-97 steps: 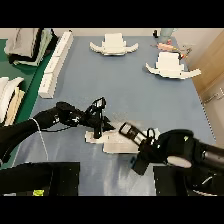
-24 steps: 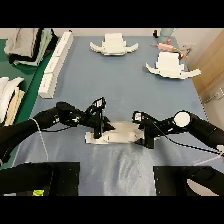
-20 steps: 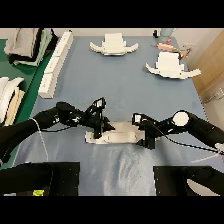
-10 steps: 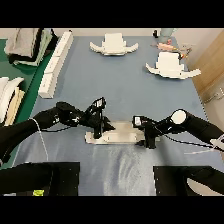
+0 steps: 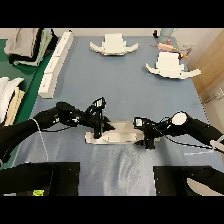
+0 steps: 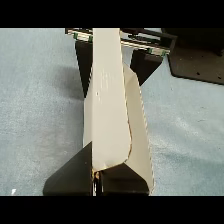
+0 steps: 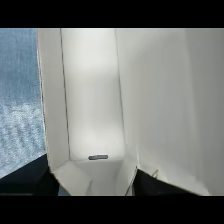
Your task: Fold the box.
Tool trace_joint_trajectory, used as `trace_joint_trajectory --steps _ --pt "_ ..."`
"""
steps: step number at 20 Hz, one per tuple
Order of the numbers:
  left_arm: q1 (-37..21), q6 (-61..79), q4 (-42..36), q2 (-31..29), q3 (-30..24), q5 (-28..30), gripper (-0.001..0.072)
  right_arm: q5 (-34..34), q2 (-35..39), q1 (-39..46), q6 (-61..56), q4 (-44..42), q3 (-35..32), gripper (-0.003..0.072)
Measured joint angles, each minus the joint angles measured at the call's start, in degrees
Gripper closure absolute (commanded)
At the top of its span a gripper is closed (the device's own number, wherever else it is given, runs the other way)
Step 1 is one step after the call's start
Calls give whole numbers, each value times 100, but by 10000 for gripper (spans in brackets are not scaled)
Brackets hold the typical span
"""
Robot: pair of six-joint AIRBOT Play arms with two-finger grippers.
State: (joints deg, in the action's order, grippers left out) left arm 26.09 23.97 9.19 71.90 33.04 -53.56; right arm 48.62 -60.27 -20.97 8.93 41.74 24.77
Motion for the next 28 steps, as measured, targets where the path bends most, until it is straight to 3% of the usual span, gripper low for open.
trace_joint_trajectory --steps 2,4,6,8,9,10,15,18,20,28 --pt "0 0 -2 0 0 -2 695 -2 0 2 61 -63 -7 115" --pt "0 -2 0 0 0 -4 694 -13 -2 2 107 -103 -22 187" --pt "0 -2 4 0 0 -13 695 -37 -2 4 149 -133 -74 191" --pt "0 0 4 0 0 -13 695 -76 -2 13 166 -144 -138 244" --pt "0 0 7 0 0 -15 695 -101 -2 13 195 -151 -168 223" --pt "0 0 4 0 0 -11 695 -111 -2 11 212 -153 -184 156" --pt "0 0 -2 0 0 0 695 -188 -7 9 297 -136 -247 152" --pt "0 0 -2 0 0 -2 695 -201 -7 7 306 -125 -256 186" --pt "0 0 -2 0 0 -2 695 -212 -7 7 310 -118 -256 253" --pt "0 0 0 0 0 -2 694 -365 -2 2 308 -103 -264 252"
